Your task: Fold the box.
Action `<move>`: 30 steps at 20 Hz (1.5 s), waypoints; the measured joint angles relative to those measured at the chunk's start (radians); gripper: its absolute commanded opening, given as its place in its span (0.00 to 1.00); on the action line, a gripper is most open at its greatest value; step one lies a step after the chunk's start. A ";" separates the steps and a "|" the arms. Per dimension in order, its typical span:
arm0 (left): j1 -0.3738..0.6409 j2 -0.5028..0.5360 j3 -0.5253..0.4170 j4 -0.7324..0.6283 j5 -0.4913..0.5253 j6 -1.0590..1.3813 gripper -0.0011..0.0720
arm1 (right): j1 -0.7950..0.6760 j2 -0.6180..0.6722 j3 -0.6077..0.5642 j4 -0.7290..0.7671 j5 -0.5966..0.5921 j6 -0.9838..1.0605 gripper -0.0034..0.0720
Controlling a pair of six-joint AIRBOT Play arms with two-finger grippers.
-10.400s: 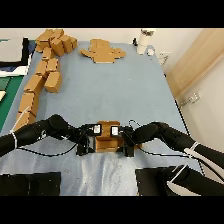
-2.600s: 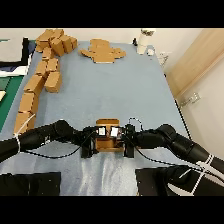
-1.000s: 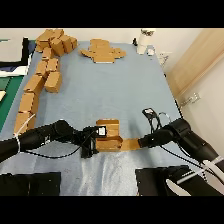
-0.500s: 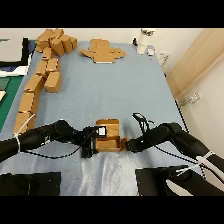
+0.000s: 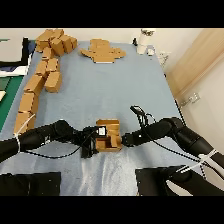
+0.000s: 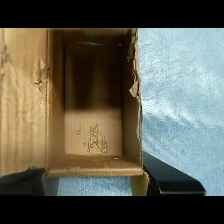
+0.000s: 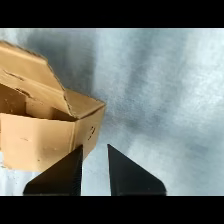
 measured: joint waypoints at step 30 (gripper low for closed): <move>0.000 0.000 0.000 -0.002 0.000 -0.005 0.66 | 0.450 -0.423 0.309 -0.473 -0.138 0.733 0.05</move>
